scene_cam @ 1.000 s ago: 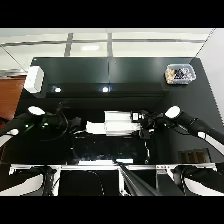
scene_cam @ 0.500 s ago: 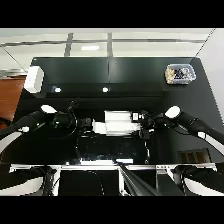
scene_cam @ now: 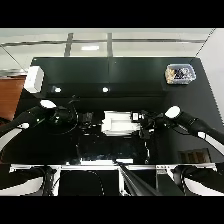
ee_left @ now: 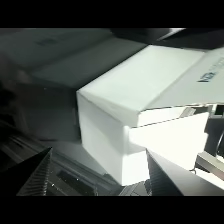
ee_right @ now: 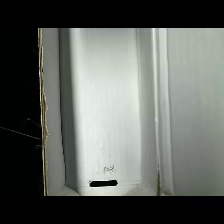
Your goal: Fold the box and place the chain.
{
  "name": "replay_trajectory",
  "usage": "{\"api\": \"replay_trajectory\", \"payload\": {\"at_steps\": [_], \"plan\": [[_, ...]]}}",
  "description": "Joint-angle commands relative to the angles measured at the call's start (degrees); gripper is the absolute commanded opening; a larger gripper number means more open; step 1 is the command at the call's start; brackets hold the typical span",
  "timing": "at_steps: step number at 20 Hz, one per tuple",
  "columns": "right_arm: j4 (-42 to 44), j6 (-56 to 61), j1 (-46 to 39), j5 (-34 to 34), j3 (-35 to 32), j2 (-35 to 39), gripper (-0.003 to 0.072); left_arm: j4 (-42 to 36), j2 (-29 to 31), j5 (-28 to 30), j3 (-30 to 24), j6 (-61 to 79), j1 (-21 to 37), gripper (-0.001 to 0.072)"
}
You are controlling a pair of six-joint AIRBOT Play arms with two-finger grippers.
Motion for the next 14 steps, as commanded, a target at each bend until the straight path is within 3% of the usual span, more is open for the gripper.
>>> {"api": "replay_trajectory", "payload": {"at_steps": [1,5,6,7,10,14], "plan": [[0.0,0.0,0.0,0.0,0.0,0.0,0.0204,-0.2,0.0,-2.4,1.1,0.1,-0.9,0.0704],[0.0,0.0,0.0,0.0,0.0,0.0,0.0204,0.3,0.0,-2.6,4.2,-0.2,-4.5,0.0668],[0.0,0.0,0.0,0.0,0.0,0.0,0.0204,1.6,0.0,-2.6,5.5,-2.1,-5.5,0.0600],[0.0,0.0,0.0,0.0,0.0,0.0,0.0204,4.3,0.0,-2.6,6.8,-5.4,-6.3,0.0596],[0.0,0.0,0.0,0.0,0.0,0.0,0.0204,13.0,0.0,-2.7,10.7,-14.9,-8.6,0.0490],[0.0,0.0,0.0,0.0,0.0,0.0,0.0204,13.6,0.0,-2.6,13.5,-17.0,-11.1,0.0488]]}}
